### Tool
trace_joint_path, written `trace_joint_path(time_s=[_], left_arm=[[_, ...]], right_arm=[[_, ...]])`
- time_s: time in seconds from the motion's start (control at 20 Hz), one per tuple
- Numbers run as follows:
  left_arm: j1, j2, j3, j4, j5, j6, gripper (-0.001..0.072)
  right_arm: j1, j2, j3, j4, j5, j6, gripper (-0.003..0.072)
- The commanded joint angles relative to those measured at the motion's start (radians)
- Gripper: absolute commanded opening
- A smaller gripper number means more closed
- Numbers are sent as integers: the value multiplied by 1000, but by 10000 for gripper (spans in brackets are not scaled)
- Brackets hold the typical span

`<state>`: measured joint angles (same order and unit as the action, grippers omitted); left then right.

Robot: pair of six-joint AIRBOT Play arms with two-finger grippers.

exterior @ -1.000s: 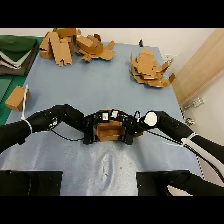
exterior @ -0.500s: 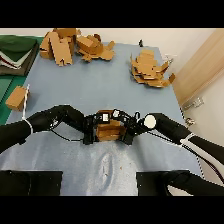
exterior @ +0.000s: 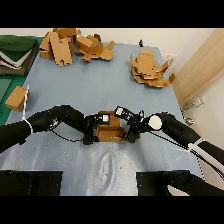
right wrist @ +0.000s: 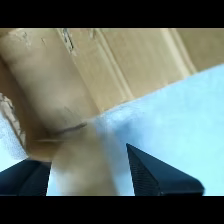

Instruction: Fold the box.

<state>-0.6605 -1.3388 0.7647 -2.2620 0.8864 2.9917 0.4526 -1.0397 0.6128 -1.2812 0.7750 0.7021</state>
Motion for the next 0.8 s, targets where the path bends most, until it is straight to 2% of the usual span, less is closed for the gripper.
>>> trace_joint_path(time_s=[0.0,0.25,0.4,0.5,0.55,0.6,0.65,0.75], left_arm=[[1,0,1,-3,-7,-8,175],[1,1,1,-3,-3,-8,175],[1,1,1,-4,-8,-8,174],[0,1,1,-4,-12,-8,174],[0,1,1,-5,-13,-8,174],[0,1,1,-6,-13,-8,174],[0,1,1,-3,-13,-13,174],[0,1,8,62,-6,-99,175]], right_arm=[[2,31,-1,2,53,41,720],[2,94,-1,2,152,134,720],[2,125,-1,1,253,330,712],[2,146,0,2,266,512,712],[2,156,1,2,264,590,618],[2,164,1,6,262,660,199],[2,169,1,6,259,710,10],[2,171,1,8,248,820,8]])
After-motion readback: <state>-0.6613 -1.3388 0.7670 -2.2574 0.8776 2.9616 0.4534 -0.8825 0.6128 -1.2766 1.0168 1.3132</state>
